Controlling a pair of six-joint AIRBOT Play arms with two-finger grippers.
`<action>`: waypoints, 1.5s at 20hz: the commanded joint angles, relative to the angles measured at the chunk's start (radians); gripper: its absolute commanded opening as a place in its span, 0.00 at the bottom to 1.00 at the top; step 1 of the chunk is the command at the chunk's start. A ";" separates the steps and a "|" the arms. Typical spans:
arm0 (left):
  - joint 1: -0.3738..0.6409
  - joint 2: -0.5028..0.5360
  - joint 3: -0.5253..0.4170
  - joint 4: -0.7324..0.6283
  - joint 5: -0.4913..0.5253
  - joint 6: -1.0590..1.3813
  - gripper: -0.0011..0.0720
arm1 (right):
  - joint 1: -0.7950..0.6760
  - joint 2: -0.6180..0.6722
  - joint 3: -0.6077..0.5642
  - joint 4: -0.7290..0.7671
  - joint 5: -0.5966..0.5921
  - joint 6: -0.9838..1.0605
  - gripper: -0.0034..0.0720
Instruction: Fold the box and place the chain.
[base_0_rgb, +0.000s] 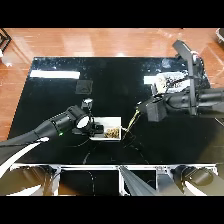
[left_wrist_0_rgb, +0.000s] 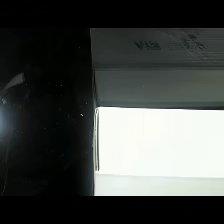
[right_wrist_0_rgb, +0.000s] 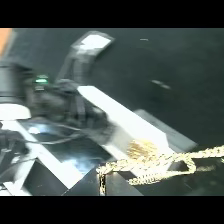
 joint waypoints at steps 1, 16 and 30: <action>-0.001 0.000 0.001 -0.002 0.001 0.000 0.05 | 0.095 -0.013 -0.001 0.045 -0.059 0.017 0.07; -0.001 0.000 0.001 -0.001 0.001 0.000 0.05 | 0.223 -0.314 -0.182 0.037 -0.270 0.009 0.08; -0.001 0.000 0.001 -0.001 0.000 0.000 0.05 | -0.103 -0.140 -0.203 -0.274 -0.041 0.053 0.89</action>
